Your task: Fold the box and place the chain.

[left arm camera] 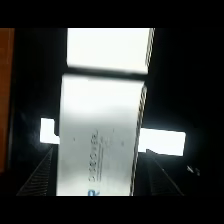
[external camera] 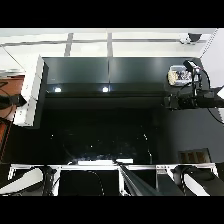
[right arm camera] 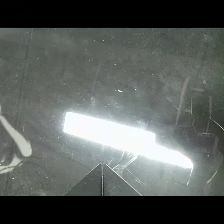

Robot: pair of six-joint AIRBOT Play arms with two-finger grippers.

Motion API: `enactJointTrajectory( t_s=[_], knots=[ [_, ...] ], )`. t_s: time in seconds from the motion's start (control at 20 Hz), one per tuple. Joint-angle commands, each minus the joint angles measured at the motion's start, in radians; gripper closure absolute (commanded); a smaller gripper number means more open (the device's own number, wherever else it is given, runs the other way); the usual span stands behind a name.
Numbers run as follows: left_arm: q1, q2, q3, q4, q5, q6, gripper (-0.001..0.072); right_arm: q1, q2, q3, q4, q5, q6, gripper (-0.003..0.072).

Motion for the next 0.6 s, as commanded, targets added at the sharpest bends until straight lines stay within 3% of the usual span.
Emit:
enactJointTrajectory(
  t_s=[0.0,0.05,0.1,0.15,0.2,0.3,0.4,0.55],
  knots=[
    [-0.029,-0.008,0.153,-0.051,-0.064,-0.025,-0.0003,0.0,0.0,0.001,0.001,0.0,0.0,0.0674],
    [-0.044,-0.005,0.206,-0.079,-0.096,-0.075,0.0014,0.0,0.0,0.001,0.001,0.0,0.0,0.0674],
    [-0.063,0.002,0.26,-0.11,-0.141,-0.145,0.0174,0.0,0.0,0.001,0.001,0.0,0.0,0.0675],
    [-0.084,0.011,0.299,-0.131,-0.185,-0.182,0.054,0.0,0.0,0.001,0.0,-0.001,0.0,0.0674],
    [-0.112,0.03,0.318,-0.167,-0.216,-0.178,0.0686,0.0,0.0,0.001,0.0,-0.002,0.0,0.0674],
    [-0.186,0.095,0.294,-0.237,-0.206,-0.177,0.0687,0.018,0.0,0.0,-0.001,-0.013,-0.007,0.0675],
    [-0.302,0.195,0.209,-0.246,-0.127,-0.167,0.0687,0.062,0.0,-0.021,-0.016,-0.074,-0.026,0.0675],
    [-0.503,0.35,-0.016,-0.172,0.108,-0.17,0.0687,0.12,0.0,-0.143,-0.034,-0.34,-0.008,0.0675]
  ],
)
